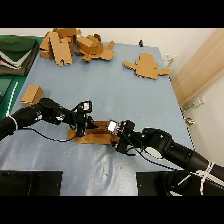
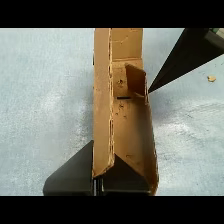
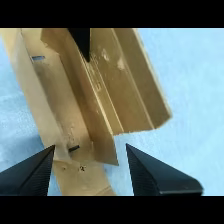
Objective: Fold the box.
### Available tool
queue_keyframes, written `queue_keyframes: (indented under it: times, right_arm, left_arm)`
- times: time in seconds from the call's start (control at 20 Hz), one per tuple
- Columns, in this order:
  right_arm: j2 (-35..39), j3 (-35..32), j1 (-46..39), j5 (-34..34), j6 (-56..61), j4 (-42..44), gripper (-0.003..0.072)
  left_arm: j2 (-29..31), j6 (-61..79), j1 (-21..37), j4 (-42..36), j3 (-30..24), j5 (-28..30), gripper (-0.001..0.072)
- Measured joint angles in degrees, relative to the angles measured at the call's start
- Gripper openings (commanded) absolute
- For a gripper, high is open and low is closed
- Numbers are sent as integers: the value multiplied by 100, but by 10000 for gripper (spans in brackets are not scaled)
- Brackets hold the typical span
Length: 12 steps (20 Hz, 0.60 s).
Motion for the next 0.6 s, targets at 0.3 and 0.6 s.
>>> queue_keyframes:
  times: [0.3, 0.6]
  right_arm:
    - [-61, 0, -555, -96, -1764, 1497, 703]
    - [-476, 0, -1005, 151, -3720, 3038, 704]
  left_arm:
    - [0, 0, 0, -2, 0, 4, 16]
    - [0, -2, 0, 0, 0, -4, 16]
